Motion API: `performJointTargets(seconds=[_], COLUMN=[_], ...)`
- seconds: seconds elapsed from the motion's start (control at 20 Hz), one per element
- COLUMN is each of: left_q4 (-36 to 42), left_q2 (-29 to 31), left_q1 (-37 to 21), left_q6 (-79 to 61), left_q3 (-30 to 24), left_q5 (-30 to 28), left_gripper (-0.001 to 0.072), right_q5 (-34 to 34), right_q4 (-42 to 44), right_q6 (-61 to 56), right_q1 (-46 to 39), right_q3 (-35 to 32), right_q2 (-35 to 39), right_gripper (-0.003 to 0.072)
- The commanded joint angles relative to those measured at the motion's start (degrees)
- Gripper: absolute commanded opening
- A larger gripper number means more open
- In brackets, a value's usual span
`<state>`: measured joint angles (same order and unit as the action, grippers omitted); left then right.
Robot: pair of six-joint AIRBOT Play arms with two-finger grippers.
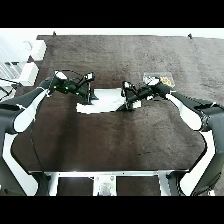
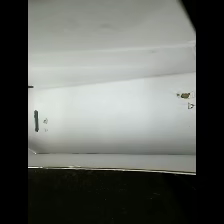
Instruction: Fold the box and place the chain.
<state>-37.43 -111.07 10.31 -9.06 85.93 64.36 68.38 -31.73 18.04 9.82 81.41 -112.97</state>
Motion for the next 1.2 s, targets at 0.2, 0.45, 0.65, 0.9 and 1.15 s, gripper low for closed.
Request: performJointTargets(seconds=[0.2,0.45,0.65,0.9,1.15], left_q4=[-0.04,-0.04,-0.07,-0.04,0.15], left_q2=[-0.02,-0.04,-0.04,-0.04,-0.04], left_q1=[0.00,0.00,0.00,0.00,0.00], left_q6=[-0.04,-0.46,-0.46,-0.46,-0.42], left_q3=[0.02,0.02,0.02,0.02,0.02], left_q5=[-0.46,-0.52,-1.16,-2.14,-2.34], left_gripper=[0.0022,0.0022,0.0022,0.0022,0.0022], right_q5=[-0.07,-0.04,0.07,0.24,0.24], right_q4=[-0.52,-0.63,-0.68,-0.63,-0.61], right_q6=[-0.48,-0.48,-0.48,-0.44,-0.44], right_q1=[-0.04,-0.04,-0.04,-0.04,-0.04], right_q3=[0.17,0.17,0.17,0.15,0.15], right_q2=[-0.04,-0.04,-0.04,-0.04,-0.04], right_gripper=[0.0562,0.0558,0.0520,0.0456,0.0455])
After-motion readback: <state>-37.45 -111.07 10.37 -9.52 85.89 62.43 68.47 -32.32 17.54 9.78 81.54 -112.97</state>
